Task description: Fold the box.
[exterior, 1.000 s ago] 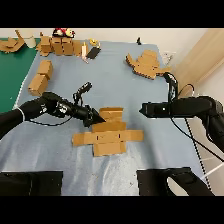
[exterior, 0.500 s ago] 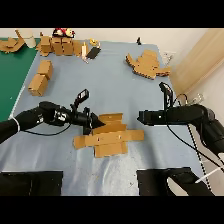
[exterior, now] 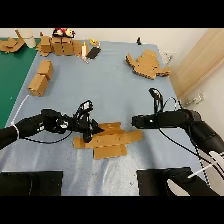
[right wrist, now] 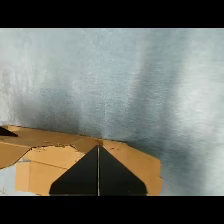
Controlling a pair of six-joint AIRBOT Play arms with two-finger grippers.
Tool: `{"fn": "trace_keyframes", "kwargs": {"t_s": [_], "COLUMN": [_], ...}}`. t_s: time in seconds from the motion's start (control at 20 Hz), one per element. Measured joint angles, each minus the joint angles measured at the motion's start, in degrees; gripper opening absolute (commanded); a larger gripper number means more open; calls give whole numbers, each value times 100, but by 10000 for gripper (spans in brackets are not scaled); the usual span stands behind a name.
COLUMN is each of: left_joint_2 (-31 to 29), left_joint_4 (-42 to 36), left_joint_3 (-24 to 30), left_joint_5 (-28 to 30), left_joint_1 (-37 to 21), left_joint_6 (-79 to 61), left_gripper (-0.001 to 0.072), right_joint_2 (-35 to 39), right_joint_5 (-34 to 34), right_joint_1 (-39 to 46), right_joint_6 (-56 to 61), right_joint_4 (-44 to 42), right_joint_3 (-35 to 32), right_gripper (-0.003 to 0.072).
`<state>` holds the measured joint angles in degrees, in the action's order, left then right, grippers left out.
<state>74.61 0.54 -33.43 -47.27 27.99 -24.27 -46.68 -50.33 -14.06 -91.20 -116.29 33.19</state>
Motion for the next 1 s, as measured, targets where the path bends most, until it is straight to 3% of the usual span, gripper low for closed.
{"fn": "trace_keyframes", "kwargs": {"t_s": [0.7, 1.0], "left_joint_2": [0, 92], "left_joint_4": [-76, 116], "left_joint_3": [-42, -66], "left_joint_5": [-601, -466], "left_joint_1": [15, 17], "left_joint_6": [-319, -321], "left_gripper": [12, 13], "right_joint_2": [-190, -190], "right_joint_5": [490, 601], "right_joint_1": [-343, -354], "right_joint_6": [179, 225], "right_joint_4": [42, 44], "right_joint_3": [-17, -20], "right_gripper": [5, 5]}}
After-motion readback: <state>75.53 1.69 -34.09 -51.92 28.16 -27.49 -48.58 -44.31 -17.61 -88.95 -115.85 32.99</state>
